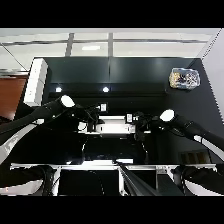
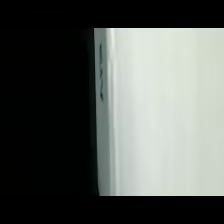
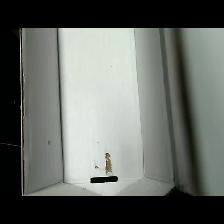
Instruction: Fold the box and place the chain.
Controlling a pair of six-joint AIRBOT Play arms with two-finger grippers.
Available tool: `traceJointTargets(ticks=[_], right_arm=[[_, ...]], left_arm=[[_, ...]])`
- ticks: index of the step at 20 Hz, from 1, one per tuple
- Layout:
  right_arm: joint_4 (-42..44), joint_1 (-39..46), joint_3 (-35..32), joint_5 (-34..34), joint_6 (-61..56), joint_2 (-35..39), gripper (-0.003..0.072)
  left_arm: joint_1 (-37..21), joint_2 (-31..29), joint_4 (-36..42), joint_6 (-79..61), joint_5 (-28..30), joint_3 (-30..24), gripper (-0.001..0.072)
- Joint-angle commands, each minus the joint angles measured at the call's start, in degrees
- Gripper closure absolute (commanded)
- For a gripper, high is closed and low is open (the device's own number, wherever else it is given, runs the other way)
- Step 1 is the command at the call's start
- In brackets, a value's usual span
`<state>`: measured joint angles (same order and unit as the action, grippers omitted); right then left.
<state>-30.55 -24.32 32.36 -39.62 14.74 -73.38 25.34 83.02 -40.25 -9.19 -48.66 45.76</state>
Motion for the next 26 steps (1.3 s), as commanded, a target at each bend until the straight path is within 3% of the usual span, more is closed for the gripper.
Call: traceJointTargets(ticks=[1,2,10,11,13,14,15,16,18,22,23,24,25,26], right_arm=[[-0.04,0.02,0.04,-0.07,0.02,-0.04,0.0068],[-0.04,0.02,0.04,-0.04,0.02,-0.04,0.0155],[-0.02,0.02,0.04,-0.02,0.0,-0.04,0.0157],[0.0,0.02,0.04,0.02,-0.02,-0.04,0.0157],[0.02,0.02,0.04,0.02,-0.02,-0.04,0.0159],[0.02,0.02,0.04,-0.02,0.0,-0.04,0.0295],[0.0,0.02,0.04,-0.04,0.0,-0.02,0.0391],[0.0,0.02,0.04,-0.07,0.02,-0.04,0.0451],[0.0,0.02,0.04,-0.09,0.02,-0.04,0.0448],[0.0,0.02,0.04,-0.09,0.02,-0.04,0.0448],[0.0,0.02,0.04,-0.09,0.02,-0.02,0.0448],[0.0,0.02,0.04,-0.09,0.02,-0.02,0.0448],[0.0,0.02,0.04,-0.09,0.02,-0.02,0.0448],[0.0,0.02,0.04,-0.09,0.0,-0.02,0.0448]], left_arm=[[-0.02,0.04,0.26,-0.02,-0.07,-0.02,0.0684],[-0.02,0.04,0.26,-0.02,-0.07,-0.02,0.0685],[-0.04,-0.02,0.2,4.39,-0.09,0.39,0.0681],[-0.09,-0.2,0.2,5.44,-0.44,0.81,0.0645],[-0.13,-1.07,-0.57,5.31,-0.33,1.31,0.0482],[-0.13,-1.77,-2.43,5.4,-0.15,1.57,0.0335],[-0.17,-2.67,-4.81,6.27,-0.07,1.68,0.0126],[-0.37,-3.72,-7.5,8.74,0.04,1.73,-0.0005],[-1.62,-6.4,-13.14,16.41,-1.05,1.77,-0.0005],[-5.73,-14.58,-19.82,29.79,-10.36,1.77,0.0033],[-6.99,-16.68,-20.06,32.02,-13.22,1.77,0.0112],[-8.13,-18.36,-20.28,34.8,-15.78,1.77,0.0229],[-9.09,-19.74,-20.13,37.97,-19.12,1.77,0.0484],[-9.73,-20.68,-18.95,39.06,-23.78,1.73,0.0687]])
